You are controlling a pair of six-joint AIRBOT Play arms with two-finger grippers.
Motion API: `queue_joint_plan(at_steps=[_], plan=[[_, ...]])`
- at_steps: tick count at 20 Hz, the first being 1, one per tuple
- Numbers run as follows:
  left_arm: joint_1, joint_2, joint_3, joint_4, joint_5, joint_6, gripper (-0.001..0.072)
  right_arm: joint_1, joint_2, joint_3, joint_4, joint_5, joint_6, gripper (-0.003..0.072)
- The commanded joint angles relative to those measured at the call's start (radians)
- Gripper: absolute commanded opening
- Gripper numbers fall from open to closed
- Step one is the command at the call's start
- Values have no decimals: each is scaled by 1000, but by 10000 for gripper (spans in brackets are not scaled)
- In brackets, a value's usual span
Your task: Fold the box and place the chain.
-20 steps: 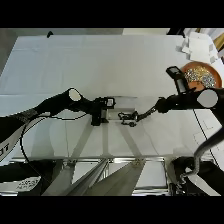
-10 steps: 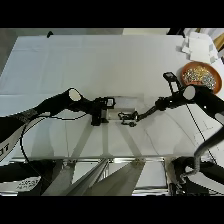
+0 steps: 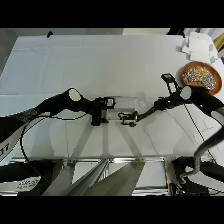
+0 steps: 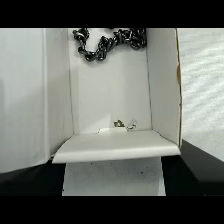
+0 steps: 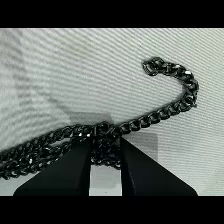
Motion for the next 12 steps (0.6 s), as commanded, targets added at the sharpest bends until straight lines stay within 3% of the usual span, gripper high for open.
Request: queue_joint_plan(at_steps=[1, 3, 7, 12], plan=[[-1, 0, 0, 0, 0, 0, 9, -1, -2, -1, 3, 11, 2, 157], [-1, 0, 0, 0, 0, 0, 9, -1, -2, -1, 2, 27, 1, 16], [-1, 0, 0, 0, 0, 0, 9, 13, 29, -1, 2, 62, 1, 15], [-1, 0, 0, 0, 0, 0, 9, 69, 218, 0, 3, 128, 1, 15]])
